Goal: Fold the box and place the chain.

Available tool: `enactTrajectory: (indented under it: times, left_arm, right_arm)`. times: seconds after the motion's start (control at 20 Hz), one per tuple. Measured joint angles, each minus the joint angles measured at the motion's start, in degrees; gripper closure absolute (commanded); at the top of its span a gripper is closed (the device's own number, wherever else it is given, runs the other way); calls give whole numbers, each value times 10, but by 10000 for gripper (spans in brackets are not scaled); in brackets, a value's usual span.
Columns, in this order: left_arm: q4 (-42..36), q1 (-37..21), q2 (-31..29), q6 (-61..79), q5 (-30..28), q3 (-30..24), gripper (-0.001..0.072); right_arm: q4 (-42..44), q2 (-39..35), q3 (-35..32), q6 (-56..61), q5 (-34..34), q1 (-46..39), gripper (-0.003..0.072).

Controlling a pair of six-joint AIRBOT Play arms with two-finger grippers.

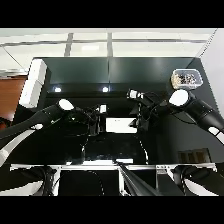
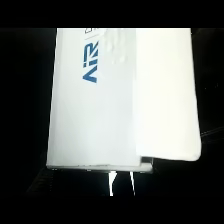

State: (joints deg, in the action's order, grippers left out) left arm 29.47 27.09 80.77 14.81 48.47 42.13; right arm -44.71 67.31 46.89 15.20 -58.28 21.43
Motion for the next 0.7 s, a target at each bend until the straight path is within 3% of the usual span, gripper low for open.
enactTrajectory:
  times: [0.3,0.4,0.5,0.7]
  left_arm:
    - [0,0,0,0,0,0,348]
    - [0,0,0,0,0,0,348]
    - [0,0,0,0,0,0,348]
    - [0,0,0,-1,1,0,348]
  right_arm:
    - [9,1,-7,-28,5,18,69]
    - [9,1,-7,-31,15,20,322]
    - [8,1,-7,-30,20,21,460]
    - [-9,1,-7,-10,23,23,456]
